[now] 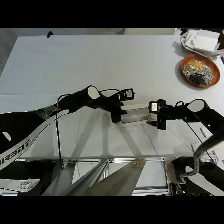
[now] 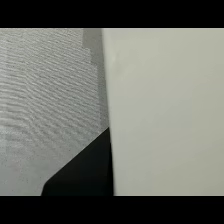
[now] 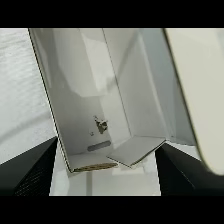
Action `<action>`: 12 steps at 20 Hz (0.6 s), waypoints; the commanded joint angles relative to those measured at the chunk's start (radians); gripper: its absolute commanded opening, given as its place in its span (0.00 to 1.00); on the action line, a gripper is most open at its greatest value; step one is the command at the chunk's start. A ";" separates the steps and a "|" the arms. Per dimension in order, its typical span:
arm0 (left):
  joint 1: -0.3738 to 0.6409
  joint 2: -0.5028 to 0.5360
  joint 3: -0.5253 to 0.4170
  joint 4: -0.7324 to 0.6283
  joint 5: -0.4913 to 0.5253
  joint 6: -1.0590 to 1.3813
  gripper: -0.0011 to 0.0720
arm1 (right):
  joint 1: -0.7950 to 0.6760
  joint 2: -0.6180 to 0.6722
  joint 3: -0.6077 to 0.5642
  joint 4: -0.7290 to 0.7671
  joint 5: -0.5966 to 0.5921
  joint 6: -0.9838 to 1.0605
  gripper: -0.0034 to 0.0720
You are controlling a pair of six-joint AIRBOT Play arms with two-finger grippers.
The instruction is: Fold the box and place the chain.
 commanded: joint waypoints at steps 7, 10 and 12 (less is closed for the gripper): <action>0.000 0.000 0.000 0.001 -0.002 0.000 0.03 | 0.016 -0.018 0.023 0.021 0.016 -0.015 0.91; 0.000 0.000 0.000 0.001 -0.002 0.000 0.03 | 0.030 -0.020 0.022 0.021 0.018 -0.014 0.91; 0.000 0.000 0.000 0.001 -0.002 0.000 0.03 | 0.042 -0.020 0.022 0.016 0.018 -0.008 0.91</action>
